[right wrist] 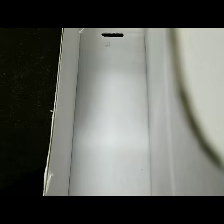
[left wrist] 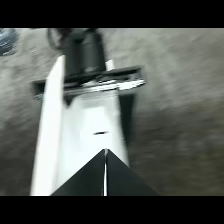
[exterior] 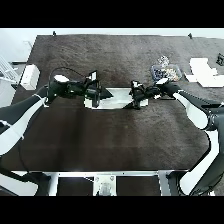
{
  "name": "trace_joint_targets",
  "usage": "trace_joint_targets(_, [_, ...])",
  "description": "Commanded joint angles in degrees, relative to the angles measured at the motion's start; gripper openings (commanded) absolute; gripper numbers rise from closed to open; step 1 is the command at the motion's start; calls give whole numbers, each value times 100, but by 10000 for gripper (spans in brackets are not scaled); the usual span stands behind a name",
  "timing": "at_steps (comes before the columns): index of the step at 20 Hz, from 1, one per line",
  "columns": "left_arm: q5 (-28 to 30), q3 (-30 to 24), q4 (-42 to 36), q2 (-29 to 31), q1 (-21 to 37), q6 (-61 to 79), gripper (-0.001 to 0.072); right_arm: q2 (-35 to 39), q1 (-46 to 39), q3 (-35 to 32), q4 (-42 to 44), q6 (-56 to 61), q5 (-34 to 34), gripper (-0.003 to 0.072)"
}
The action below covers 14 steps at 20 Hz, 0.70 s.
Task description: Fold the box and place the chain.
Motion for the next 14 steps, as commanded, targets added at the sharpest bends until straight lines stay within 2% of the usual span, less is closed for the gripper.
trace_joint_targets(1, [529,402,-85,-350,-15,81,18,0,4,-2,2,0,0,599])
trace_joint_targets(4, [479,1145,-81,-994,-15,-254,19,0,7,-2,0,0,0,599])
trace_joint_targets(7, [590,1657,-81,-1329,-17,-494,19,0,7,-2,2,2,2,599])
trace_joint_targets(14, [741,1792,-70,-1484,-17,-767,19,0,7,-2,2,0,0,599])
